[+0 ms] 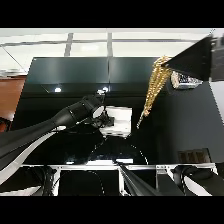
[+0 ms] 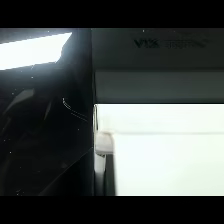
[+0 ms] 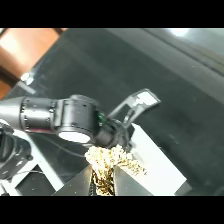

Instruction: Fold the box and place the chain.

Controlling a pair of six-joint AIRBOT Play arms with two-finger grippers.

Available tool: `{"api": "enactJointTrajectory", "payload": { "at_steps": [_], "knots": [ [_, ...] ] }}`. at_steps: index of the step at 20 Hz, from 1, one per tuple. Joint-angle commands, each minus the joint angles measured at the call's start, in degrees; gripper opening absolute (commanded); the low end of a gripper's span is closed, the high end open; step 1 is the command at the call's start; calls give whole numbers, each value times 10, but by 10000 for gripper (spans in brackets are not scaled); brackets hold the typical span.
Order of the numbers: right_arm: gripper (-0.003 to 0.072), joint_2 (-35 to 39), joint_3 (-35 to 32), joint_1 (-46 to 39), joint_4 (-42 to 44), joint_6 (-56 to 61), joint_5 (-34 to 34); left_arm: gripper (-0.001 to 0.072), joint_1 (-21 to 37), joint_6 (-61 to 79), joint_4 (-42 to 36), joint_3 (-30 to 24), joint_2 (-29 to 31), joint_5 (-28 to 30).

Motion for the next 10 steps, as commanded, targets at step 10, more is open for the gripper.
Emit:
{"api": "enactJointTrajectory", "payload": {
  "at_steps": [10],
  "knots": [
    [4, -70, -37, 58, -9, 2, 11, 24, 0, 0, 0, 0, 0, 2]
  ]
}}
